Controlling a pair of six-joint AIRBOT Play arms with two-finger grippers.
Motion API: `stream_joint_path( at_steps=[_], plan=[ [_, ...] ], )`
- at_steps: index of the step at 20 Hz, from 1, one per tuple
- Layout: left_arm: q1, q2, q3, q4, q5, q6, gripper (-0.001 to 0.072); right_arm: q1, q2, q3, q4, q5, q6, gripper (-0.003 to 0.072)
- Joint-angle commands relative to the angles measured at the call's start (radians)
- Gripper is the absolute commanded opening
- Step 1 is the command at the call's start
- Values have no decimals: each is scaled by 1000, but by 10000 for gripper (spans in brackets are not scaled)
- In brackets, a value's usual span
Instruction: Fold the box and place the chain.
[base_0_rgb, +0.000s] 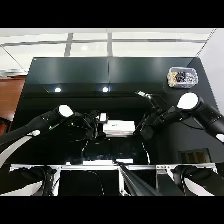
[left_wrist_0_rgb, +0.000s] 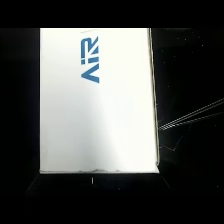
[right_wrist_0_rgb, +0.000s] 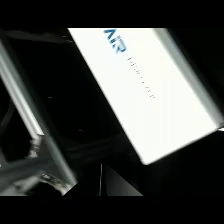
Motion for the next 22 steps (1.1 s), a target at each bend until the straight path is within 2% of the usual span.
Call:
stream_joint_path(
  at_steps=[1, 3, 5, 7, 15, 22],
  plan=[
    [0, -1, 0, 0, 0, 0, 359, -15, 0, -99, 309, -111, 76, 16],
    [0, -1, 0, 0, 0, 0, 359, -8, -8, -142, 458, -224, 84, 16],
    [0, -1, 0, 0, 0, 0, 359, 19, -16, -149, 464, -322, 115, 16],
    [0, -1, 0, 0, 0, 0, 360, 51, -38, -149, 470, -370, 122, 16],
    [0, -1, 0, 0, 0, 0, 359, 86, -135, -149, 457, -364, 121, 16],
    [0, -1, 0, 0, 0, 0, 359, 86, -186, -149, 350, -385, 162, 16]
  ],
)
